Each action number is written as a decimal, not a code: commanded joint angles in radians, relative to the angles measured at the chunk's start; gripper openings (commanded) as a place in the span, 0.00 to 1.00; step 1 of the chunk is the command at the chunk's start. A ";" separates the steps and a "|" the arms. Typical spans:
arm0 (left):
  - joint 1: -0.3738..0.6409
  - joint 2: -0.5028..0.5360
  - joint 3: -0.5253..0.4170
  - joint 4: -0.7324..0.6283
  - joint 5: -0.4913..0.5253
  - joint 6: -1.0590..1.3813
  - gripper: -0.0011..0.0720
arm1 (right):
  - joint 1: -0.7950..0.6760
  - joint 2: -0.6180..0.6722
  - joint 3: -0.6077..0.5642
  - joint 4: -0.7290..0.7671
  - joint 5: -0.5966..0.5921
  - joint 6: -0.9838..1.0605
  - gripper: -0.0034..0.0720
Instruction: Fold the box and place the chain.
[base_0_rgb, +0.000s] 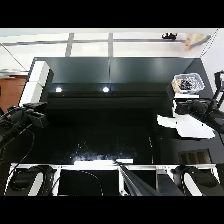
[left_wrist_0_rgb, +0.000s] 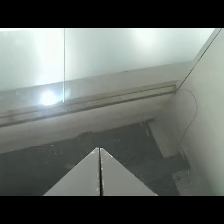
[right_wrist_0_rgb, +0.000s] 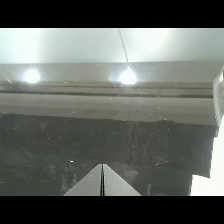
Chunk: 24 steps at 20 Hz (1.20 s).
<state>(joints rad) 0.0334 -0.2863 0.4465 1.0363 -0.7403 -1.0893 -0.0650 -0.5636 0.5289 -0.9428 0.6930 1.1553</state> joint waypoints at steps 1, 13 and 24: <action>-0.001 0.000 0.000 0.000 0.000 0.000 0.05 | 0.001 0.001 0.000 0.000 0.000 0.000 0.06; -0.001 0.000 0.000 0.000 0.000 0.000 0.05 | 0.001 0.001 0.000 0.000 0.000 0.000 0.06; -0.001 -0.005 -0.015 -0.035 0.146 0.000 0.05 | 0.001 0.001 0.000 0.048 -0.047 0.000 0.06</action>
<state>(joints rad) 0.0334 -0.2874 0.4416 1.0260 -0.6598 -1.0893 -0.0650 -0.5636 0.5289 -0.9207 0.6781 1.1553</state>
